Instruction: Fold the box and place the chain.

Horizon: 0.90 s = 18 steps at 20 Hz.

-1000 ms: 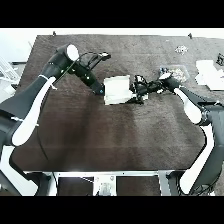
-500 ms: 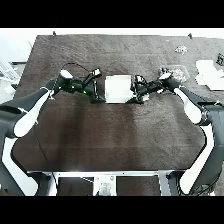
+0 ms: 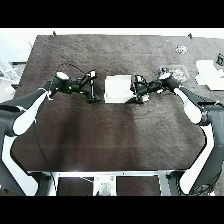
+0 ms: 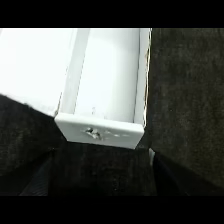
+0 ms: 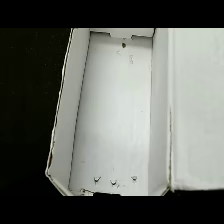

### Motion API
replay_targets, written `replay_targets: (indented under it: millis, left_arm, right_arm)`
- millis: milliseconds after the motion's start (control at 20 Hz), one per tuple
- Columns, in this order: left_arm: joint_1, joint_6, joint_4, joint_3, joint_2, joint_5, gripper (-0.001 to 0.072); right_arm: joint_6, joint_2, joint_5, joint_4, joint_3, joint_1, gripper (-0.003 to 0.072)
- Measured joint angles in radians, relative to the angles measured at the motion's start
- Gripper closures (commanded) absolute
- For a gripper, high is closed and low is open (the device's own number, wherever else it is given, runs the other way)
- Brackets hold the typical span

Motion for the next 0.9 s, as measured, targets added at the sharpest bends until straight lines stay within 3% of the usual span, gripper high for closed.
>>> replay_targets:
  millis: [900]
  left_arm:
    - [-0.029,0.132,-0.116,0.066,-0.108,-0.028,-0.0011]
  right_arm:
    - [0.000,0.000,-0.001,-0.001,0.000,0.000,0.0109]
